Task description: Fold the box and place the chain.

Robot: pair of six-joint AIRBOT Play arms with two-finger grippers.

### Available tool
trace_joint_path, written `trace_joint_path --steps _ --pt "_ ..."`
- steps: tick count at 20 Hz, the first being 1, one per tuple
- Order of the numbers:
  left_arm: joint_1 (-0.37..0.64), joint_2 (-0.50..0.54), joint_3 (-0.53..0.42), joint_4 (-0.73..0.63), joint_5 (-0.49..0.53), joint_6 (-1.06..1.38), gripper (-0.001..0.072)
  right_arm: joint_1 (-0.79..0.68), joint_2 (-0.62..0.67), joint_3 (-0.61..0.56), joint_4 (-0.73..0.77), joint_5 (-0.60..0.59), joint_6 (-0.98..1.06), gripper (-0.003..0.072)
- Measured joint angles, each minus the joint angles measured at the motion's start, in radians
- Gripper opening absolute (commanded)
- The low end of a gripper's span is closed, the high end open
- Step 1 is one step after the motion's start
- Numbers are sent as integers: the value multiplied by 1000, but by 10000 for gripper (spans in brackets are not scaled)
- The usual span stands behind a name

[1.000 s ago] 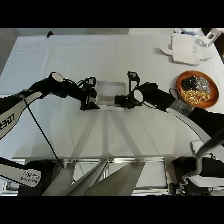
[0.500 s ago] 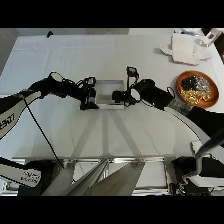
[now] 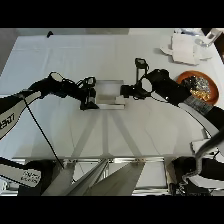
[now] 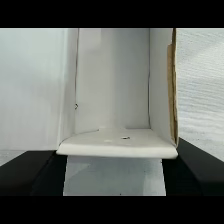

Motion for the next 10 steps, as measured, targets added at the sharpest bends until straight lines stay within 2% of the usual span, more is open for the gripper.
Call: trace_joint_path --steps 2,3,10 --pt "0 0 0 0 0 0 395 -5 0 0 22 10 -35 445" --pt "0 0 0 0 0 0 395 -6 -6 0 33 14 -51 400" --pt "0 0 0 0 -1 0 395 -7 -50 1 184 -35 -172 397"
